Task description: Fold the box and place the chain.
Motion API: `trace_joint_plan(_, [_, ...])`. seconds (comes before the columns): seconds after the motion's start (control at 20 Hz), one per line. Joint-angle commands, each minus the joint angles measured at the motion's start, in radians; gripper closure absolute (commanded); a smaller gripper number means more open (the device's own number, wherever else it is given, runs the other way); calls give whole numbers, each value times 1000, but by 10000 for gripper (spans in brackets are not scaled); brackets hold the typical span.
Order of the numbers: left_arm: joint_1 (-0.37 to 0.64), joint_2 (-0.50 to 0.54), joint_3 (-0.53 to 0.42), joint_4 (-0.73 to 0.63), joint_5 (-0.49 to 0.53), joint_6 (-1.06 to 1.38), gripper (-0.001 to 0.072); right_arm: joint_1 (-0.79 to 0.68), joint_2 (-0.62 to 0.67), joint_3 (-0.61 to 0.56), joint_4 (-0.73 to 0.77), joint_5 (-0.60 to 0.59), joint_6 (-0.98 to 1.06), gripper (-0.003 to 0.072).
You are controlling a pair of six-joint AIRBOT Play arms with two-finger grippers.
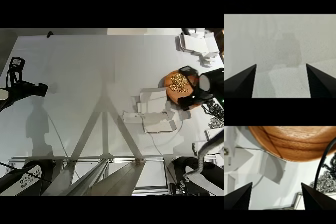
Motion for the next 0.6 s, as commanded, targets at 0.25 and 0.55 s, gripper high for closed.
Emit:
trace_joint_plan(0.25, [0, 0, 0, 0, 0, 0, 15, -331, 177, -1, 479, -146, -226, 285])
trace_joint_plan(0.55, [0, 0, 0, 0, 0, 0, 15, -351, 175, -96, 439, -122, -272, 278])
